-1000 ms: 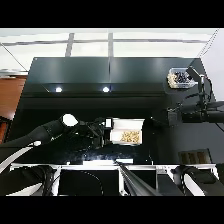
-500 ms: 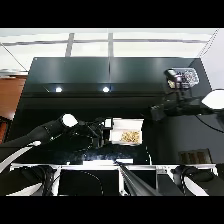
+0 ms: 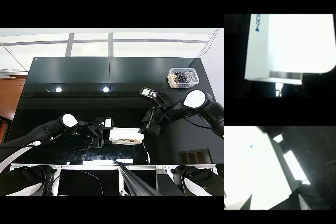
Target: Fold the box and place the chain.
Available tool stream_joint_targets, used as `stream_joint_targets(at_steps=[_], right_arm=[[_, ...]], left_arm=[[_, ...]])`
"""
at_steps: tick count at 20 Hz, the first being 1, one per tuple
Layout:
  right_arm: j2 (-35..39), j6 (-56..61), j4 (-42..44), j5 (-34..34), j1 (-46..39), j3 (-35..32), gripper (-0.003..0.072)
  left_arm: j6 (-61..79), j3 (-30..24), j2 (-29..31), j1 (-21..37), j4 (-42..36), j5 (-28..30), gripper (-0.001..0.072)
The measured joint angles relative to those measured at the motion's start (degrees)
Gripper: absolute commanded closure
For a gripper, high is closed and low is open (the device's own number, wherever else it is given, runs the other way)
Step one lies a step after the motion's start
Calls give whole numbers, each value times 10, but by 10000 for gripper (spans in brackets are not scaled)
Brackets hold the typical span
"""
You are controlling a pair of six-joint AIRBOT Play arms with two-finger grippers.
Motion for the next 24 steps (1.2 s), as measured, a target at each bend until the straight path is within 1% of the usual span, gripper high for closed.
stream_joint_targets(at_steps=[3, 8, 14, 17, 20, 21, 24], right_arm=[[-1, -28, -6, 13, 17, 0, -34], [-2, -48, -23, 13, 55, -2, -34], [-2, -53, -29, -25, 75, -4, -33], [4, -43, -16, -24, 77, -6, -33], [19, -24, -1, -28, 76, -31, -33], [27, -19, 8, -40, 76, -48, -33], [51, -29, 51, -103, 76, -101, -33]], left_arm=[[0, 0, 0, 0, 0, 1, 362], [0, 0, 0, 0, -1, 1, 362], [0, 0, 0, 0, -2, 1, 361], [1, 0, 0, 0, -2, 0, 362], [1, 0, -1, 0, -2, -1, 361], [1, 0, -1, 0, -2, -1, 361], [2, 0, -1, 0, -2, -2, 361]])
